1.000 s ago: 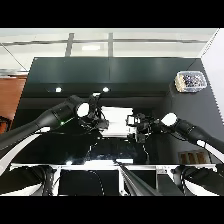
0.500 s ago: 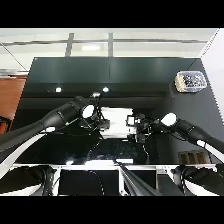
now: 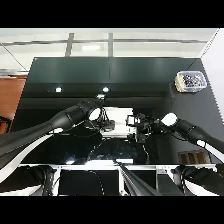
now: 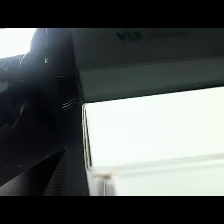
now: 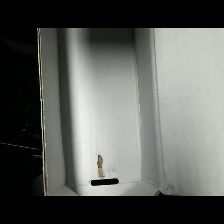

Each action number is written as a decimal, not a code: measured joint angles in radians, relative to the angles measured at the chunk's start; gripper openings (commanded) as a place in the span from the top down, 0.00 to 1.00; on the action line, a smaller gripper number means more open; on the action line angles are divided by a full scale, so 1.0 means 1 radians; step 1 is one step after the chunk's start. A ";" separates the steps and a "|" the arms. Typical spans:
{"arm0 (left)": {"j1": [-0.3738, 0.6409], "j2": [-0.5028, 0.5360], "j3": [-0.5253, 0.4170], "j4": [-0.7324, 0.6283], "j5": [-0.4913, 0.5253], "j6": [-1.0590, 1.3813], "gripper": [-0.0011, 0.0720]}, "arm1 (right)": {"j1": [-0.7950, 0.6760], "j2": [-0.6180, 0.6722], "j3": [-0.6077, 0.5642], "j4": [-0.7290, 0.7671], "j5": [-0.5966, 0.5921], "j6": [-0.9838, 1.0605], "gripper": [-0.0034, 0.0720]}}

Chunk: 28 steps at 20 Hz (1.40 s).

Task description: Fold the box and place the chain.

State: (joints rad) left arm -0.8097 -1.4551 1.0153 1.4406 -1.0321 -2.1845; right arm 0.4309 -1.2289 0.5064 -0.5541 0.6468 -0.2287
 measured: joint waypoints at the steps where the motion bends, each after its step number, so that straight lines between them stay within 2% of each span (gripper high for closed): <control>1: -0.001 0.000 0.002 0.000 0.001 -0.007 0.62 | 0.000 0.000 0.000 0.000 0.000 0.000 0.78; 2: -0.002 -0.002 0.003 0.000 0.002 -0.008 0.71 | 0.000 0.000 0.000 0.000 0.000 0.000 0.78; 5: -0.005 -0.003 0.006 0.005 0.002 -0.018 0.83 | 0.000 0.000 0.000 0.000 -0.001 0.000 0.78; 6: -0.006 -0.003 0.007 0.006 0.003 -0.019 0.91 | 0.000 0.000 0.000 0.000 0.000 0.000 0.78; 10: -0.009 -0.004 0.007 0.005 0.006 -0.026 0.95 | 0.000 0.000 0.000 0.001 0.000 0.001 0.78; 11: -0.009 -0.004 0.007 0.005 0.007 -0.026 0.95 | 0.000 0.000 0.000 0.001 0.000 0.001 0.78; 12: -0.010 -0.004 0.008 0.003 0.008 -0.025 0.90 | 0.000 0.000 0.000 0.001 0.000 0.001 0.78; 14: -0.010 -0.004 0.008 -0.009 0.016 -0.018 0.36 | 0.000 0.001 0.000 -0.001 0.000 -0.003 0.78; 15: -0.011 -0.003 0.008 -0.021 0.026 -0.018 0.33 | 0.000 0.001 0.000 -0.001 -0.001 -0.002 0.78; 18: -0.011 -0.003 0.008 -0.016 0.013 -0.022 0.34 | 0.000 0.001 0.000 0.000 -0.001 -0.002 0.78; 19: -0.011 -0.004 0.008 -0.013 0.011 -0.022 0.41 | 0.000 0.001 0.000 0.000 -0.001 -0.001 0.78; 20: -0.011 -0.005 0.008 -0.013 0.011 -0.028 0.59 | 0.000 0.001 0.000 0.000 -0.001 -0.001 0.78; 21: -0.011 -0.007 0.008 -0.012 0.010 -0.031 0.61 | 0.000 0.001 0.000 0.000 -0.001 -0.001 0.78; 28: -0.011 -0.027 0.045 0.006 -0.024 -0.048 0.61 | 0.000 0.001 0.000 0.000 -0.001 0.000 0.78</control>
State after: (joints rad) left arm -0.8207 -1.4818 1.0607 1.4471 -1.0565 -2.2322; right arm 0.4309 -1.2278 0.5068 -0.5541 0.6460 -0.2287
